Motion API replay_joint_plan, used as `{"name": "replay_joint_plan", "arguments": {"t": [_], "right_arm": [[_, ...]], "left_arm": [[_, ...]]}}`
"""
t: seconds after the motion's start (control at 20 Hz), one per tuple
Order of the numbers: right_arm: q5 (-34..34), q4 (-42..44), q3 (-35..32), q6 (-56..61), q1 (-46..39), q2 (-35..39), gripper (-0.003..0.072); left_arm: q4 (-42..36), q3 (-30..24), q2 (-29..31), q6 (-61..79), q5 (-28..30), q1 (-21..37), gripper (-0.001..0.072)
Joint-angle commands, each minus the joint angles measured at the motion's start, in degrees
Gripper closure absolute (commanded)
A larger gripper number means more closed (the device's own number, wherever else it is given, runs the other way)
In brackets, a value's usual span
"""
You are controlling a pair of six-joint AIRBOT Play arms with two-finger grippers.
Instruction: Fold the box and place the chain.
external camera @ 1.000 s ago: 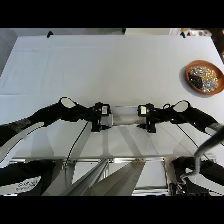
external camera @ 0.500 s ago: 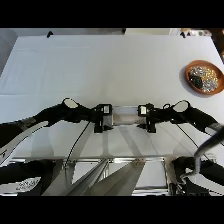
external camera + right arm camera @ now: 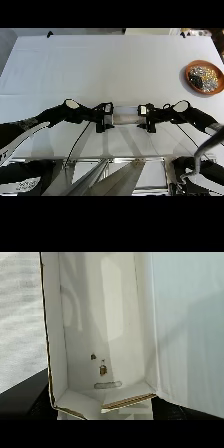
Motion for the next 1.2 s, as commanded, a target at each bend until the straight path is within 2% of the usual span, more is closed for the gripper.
{"name": "replay_joint_plan", "arguments": {"t": [0.0, 0.05, 1.15], "right_arm": [[0.0, -0.1, 0.0, 0.0, 0.0, 0.0, 0.0367], [0.0, -0.1, 0.0, 0.0, 0.0, 0.0, 0.0367], [0.3, 0.3, 0.0, -2.9, 0.0, 0.0, 0.0367]], "left_arm": [[-0.8, 0.1, 0.0, -0.2, 1.0, -0.1, 0.0458], [-0.8, 0.0, 0.0, -0.2, 1.0, -0.1, 0.0504], [-0.8, 0.0, 0.0, -0.2, 0.9, -0.1, 0.0500]]}}
